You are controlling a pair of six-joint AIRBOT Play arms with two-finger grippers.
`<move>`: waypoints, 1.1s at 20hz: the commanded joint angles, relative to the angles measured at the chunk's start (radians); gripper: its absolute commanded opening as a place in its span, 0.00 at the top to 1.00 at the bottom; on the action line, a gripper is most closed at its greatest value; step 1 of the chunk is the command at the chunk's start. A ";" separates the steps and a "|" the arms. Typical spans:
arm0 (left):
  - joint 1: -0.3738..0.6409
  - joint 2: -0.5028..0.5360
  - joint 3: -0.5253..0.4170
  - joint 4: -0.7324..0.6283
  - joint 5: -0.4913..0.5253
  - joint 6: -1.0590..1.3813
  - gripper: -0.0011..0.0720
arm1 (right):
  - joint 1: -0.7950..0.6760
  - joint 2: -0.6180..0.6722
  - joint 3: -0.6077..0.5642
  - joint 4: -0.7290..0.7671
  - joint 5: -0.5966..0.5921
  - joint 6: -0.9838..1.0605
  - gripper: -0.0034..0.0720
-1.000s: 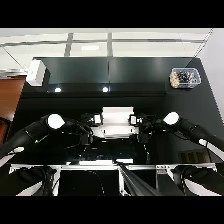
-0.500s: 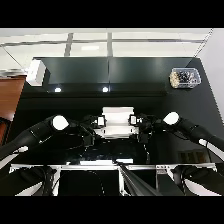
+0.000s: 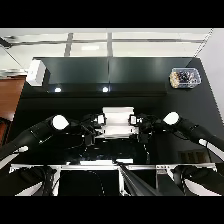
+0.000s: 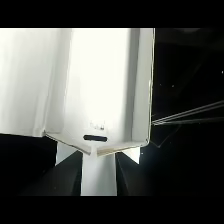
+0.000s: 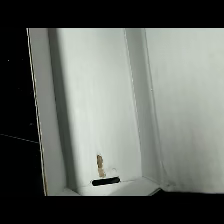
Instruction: Fold the box and place the chain.
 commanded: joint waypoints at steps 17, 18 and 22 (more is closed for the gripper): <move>-0.031 -0.048 0.001 -0.235 0.051 0.072 0.85 | 0.000 0.000 0.000 0.000 0.000 0.000 0.89; -0.031 -0.049 0.001 -0.235 0.052 0.074 0.90 | 0.000 0.000 0.000 0.000 0.000 0.000 0.89; -0.038 -0.058 0.001 -0.236 0.053 0.074 0.58 | 0.000 0.000 0.000 0.000 0.000 0.000 0.89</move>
